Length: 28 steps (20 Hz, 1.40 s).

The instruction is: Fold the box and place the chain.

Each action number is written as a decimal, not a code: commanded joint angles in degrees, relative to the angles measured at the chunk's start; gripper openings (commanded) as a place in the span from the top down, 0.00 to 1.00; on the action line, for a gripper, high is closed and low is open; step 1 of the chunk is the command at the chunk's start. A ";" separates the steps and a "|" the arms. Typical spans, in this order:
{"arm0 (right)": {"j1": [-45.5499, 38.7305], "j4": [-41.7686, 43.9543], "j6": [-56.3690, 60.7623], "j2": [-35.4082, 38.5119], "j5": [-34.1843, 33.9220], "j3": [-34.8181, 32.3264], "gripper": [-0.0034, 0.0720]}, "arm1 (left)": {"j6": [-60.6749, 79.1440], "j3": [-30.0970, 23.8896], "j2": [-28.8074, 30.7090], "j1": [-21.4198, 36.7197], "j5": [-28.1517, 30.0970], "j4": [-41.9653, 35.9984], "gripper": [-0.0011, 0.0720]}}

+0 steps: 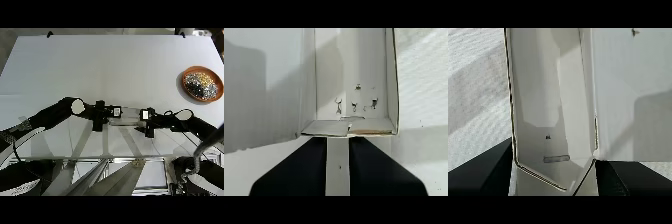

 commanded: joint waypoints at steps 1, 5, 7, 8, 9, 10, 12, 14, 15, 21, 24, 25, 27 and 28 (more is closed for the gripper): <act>0.00 -0.11 -0.09 0.00 0.04 0.04 0.42 | 0.04 0.00 -0.76 -0.94 0.98 -2.12 0.80; -0.02 -0.09 -0.09 0.00 0.04 0.04 0.42 | 0.04 0.00 -2.58 -2.25 1.36 -4.07 0.80; -0.02 -0.09 -0.09 0.00 0.04 0.04 0.42 | 0.02 0.00 -2.80 -2.36 2.75 -4.44 0.80; -0.02 -0.09 -0.09 0.00 0.04 0.04 0.42 | 0.02 0.00 -2.80 -2.47 4.13 -4.61 0.80; -0.02 -0.09 -0.09 0.00 0.04 0.04 0.42 | 0.02 0.00 -2.80 -2.58 5.42 -4.72 0.80; -0.02 -0.09 -0.09 0.00 0.04 0.04 0.42 | 0.02 0.00 -2.80 -2.62 6.47 -5.05 0.80; -0.02 -0.09 -0.09 0.00 0.04 0.04 0.42 | 0.02 0.00 -2.99 -2.64 6.88 -5.51 0.79; -0.02 -0.09 -0.09 0.00 0.04 0.04 0.42 | 0.00 0.00 -3.34 -2.67 6.78 -5.53 0.77; -0.02 -0.09 -0.09 0.00 0.04 0.04 0.42 | 0.00 0.00 -3.61 -2.86 6.82 -5.53 0.77; -0.02 -0.09 -0.09 0.00 0.04 0.04 0.42 | 0.02 0.00 -4.33 -4.15 6.91 -6.91 0.45; -0.02 -0.09 -0.09 0.00 0.04 0.04 0.42 | 0.02 0.00 -4.33 -4.31 6.91 -6.91 0.34; -0.02 -0.09 -0.09 0.00 0.04 0.04 0.42 | 0.00 0.00 -4.33 -4.39 6.93 -6.91 0.27; -0.02 -0.09 -0.09 0.00 0.04 0.04 0.42 | 0.00 0.00 -4.33 -4.50 7.10 -6.91 0.28; -0.02 -0.09 -0.09 0.00 0.04 0.04 0.42 | 0.00 0.00 -4.33 -4.50 7.10 -6.88 0.28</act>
